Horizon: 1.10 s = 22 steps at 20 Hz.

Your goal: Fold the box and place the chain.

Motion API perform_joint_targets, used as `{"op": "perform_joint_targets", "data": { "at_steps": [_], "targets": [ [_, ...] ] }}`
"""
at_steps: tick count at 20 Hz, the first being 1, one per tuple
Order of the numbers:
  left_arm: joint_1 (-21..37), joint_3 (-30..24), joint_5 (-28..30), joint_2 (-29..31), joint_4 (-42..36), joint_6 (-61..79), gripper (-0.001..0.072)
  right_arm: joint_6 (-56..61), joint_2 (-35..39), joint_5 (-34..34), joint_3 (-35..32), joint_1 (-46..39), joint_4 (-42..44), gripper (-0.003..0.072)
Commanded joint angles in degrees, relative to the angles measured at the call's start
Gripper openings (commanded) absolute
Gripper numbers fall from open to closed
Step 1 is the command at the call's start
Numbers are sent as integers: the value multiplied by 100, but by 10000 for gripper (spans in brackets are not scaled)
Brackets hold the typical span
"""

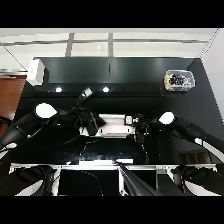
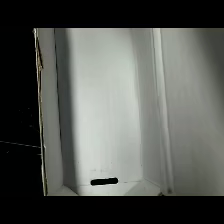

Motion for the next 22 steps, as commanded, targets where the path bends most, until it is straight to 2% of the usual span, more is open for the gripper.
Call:
{"op": "perform_joint_targets", "data": {
  "at_steps": [1, 5, 8, 10, 12, 16, 20, 22],
  "targets": [
    [-9, -101, 1816, -245, -791, 658, 26, -9, 0, 0, 0, 7, -13, 183],
    [-133, 103, 1486, -957, 238, 590, 25, -7, 0, -2, 0, 7, -11, 183],
    [-337, 297, 1331, -1320, 1224, -308, 25, -7, 0, -2, 0, 4, -11, 182],
    [-461, 474, 898, -1545, 1552, -409, 25, -7, 0, -2, 0, 7, -11, 182],
    [-549, 595, 848, -1606, 1705, -402, 25, -7, 0, -2, 0, 7, -11, 182],
    [-321, 807, 715, -1091, 1926, -409, 26, -7, 0, -2, 0, 4, -11, 182],
    [286, 710, -428, -120, 2179, -175, 33, -7, 0, -2, 0, 4, -11, 182],
    [553, 442, -874, 234, 2179, 520, 95, -7, 2, -2, 0, 4, -11, 182]
  ]
}}
